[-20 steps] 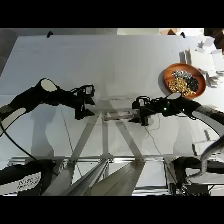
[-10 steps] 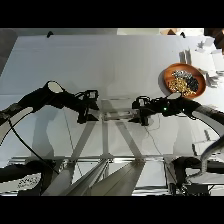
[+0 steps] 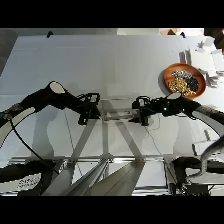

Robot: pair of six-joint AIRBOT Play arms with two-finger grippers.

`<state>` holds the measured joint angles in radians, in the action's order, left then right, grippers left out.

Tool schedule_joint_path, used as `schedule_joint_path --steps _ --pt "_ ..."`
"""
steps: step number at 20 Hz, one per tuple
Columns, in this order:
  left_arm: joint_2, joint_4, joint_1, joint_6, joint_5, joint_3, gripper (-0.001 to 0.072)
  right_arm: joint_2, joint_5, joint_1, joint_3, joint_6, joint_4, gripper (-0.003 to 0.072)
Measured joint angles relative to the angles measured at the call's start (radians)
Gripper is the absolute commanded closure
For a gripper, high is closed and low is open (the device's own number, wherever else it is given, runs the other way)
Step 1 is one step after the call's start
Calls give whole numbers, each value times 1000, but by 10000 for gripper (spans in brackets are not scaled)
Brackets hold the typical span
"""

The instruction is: Fold the box and place the chain.

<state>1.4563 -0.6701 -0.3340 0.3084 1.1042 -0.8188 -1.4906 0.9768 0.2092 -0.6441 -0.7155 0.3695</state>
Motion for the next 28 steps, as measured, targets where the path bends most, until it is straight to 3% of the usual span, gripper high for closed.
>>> schedule_joint_path --steps 2,17,18,20,22,24,27,28 --pt "0 5 -4 16 -21 0 699 0 -2 0 0 0 -1 144" --pt "1 85 -34 40 -83 0 691 0 1 0 0 0 0 144" --pt "3 95 -35 40 -84 0 663 0 1 0 0 0 1 144" --pt "7 108 -37 40 -85 0 423 0 0 0 0 0 0 144" --pt "11 114 -40 36 -85 0 389 0 -3 0 0 0 0 144" --pt "12 117 -40 32 -85 0 401 0 -2 0 0 0 0 144" --pt "13 122 -41 27 -85 0 703 0 3 0 0 0 0 144" --pt "13 123 -41 26 -85 0 701 0 4 0 0 -1 0 144"
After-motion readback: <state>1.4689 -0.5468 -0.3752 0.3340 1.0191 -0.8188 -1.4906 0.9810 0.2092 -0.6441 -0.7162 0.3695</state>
